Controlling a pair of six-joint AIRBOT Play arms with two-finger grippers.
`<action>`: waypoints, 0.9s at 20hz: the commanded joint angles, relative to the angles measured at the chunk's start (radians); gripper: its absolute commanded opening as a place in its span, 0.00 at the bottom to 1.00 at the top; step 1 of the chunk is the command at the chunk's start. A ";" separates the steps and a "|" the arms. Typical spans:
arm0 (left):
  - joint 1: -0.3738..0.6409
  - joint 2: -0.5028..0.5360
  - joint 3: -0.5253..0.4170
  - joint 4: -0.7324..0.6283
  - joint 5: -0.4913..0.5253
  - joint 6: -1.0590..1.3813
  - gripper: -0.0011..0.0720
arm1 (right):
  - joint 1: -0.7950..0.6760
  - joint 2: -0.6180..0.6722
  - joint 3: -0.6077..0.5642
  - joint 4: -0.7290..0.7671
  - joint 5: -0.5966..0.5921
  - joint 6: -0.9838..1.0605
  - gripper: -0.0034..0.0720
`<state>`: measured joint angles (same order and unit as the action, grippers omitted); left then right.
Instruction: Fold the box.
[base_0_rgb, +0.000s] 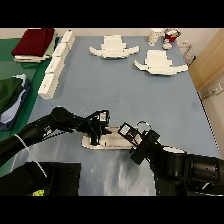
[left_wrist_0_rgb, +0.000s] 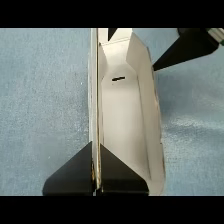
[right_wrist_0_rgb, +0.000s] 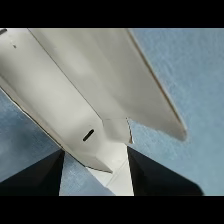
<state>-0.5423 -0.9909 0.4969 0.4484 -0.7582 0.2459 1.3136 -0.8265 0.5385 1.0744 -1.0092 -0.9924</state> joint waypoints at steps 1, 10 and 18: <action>0.000 -0.001 -0.001 0.009 -0.005 -0.001 0.03 | -0.052 0.012 0.000 0.007 0.044 -0.074 0.84; 0.000 -0.001 -0.001 0.029 -0.010 -0.001 0.03 | -0.247 0.023 0.000 0.200 0.150 -0.439 0.84; 0.000 -0.001 0.000 0.027 -0.009 -0.001 0.03 | -0.461 0.023 -0.018 0.559 0.227 -0.960 0.84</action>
<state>-0.5423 -0.9916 0.4969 0.4759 -0.7677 0.2447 0.9134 -0.8040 0.5308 1.4815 -0.8238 -1.7367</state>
